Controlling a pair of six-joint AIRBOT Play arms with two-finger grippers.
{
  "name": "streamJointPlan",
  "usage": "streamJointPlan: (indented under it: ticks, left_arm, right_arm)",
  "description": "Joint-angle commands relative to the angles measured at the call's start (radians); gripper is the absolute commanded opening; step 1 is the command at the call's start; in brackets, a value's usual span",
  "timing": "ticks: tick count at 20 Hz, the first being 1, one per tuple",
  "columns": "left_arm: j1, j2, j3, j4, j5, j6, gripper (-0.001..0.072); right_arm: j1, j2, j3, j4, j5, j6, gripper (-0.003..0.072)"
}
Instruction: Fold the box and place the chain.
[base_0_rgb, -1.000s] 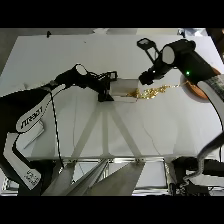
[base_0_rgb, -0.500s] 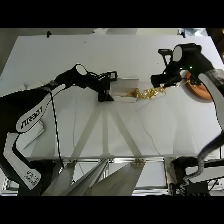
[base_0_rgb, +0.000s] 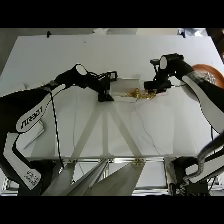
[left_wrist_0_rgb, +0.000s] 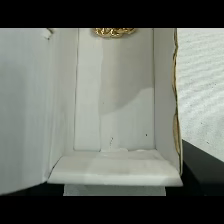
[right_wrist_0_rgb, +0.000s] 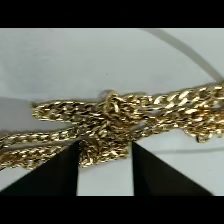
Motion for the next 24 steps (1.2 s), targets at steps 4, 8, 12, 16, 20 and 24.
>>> streamJointPlan:
  ticks: [4,8,12,16,20,24]
  left_arm:
    - [0.0,0.0,0.001,0.0,0.0,0.0,0.0019]
    - [0.0,0.0,0.001,-0.002,0.0,0.0,0.0019]
    - [0.0,0.0,0.001,-0.002,0.0,0.0,0.0019]
    - [0.0,0.0,0.001,-0.002,0.0,0.0,0.0019]
    - [0.0,0.0,0.001,-0.002,0.0,0.0,0.0019]
    - [0.0,0.0,0.001,-0.002,0.0,0.0,0.0019]
  right_arm:
    - [0.002,-0.014,0.0,-0.008,-0.024,-0.073,0.0012]
    - [0.015,0.04,0.0,0.005,-0.017,-0.144,0.0011]
    - [0.056,0.164,0.0,0.006,-0.043,-0.212,0.001]
    - [0.111,0.275,0.001,0.038,-0.047,-0.287,0.0009]
    - [0.184,0.329,0.006,0.14,-0.046,-0.366,0.0008]
    - [0.259,0.33,0.027,0.243,-0.097,-0.408,0.0008]
